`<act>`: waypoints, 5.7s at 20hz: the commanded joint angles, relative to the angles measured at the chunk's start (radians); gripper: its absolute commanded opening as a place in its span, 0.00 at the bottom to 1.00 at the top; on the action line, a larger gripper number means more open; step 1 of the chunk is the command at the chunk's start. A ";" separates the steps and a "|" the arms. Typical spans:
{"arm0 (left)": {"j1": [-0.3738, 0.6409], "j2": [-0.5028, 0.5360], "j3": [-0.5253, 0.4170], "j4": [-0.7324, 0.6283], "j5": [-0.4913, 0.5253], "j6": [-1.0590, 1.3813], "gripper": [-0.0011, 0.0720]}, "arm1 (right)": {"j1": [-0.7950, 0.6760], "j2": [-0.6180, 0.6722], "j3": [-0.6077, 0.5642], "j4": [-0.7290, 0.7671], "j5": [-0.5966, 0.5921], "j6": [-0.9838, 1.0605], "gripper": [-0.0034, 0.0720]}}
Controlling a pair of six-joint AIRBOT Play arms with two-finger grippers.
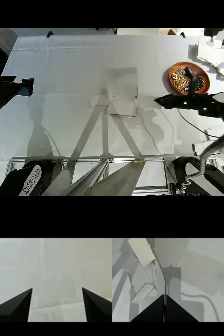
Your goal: Fold the box and place the chain.
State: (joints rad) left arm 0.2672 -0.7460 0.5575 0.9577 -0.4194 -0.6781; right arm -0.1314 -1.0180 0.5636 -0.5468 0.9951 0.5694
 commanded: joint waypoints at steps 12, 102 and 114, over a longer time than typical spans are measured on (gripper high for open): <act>-0.001 0.001 0.000 0.000 0.000 0.000 0.97 | 0.332 -0.114 -0.085 0.191 -0.530 -0.036 0.06; -0.472 -1.067 0.824 -0.380 -0.906 0.372 0.97 | 0.332 -0.114 -0.086 0.185 -0.480 -0.018 0.06; -0.498 -1.117 0.824 -0.381 -0.816 0.458 0.02 | 0.332 -0.114 -0.085 0.185 -0.480 -0.018 0.06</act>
State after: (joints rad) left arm -0.2302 -1.8595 1.3815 0.5766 -1.2461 -0.2337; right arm 0.1997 -1.1313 0.4778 -0.3611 0.5114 0.5518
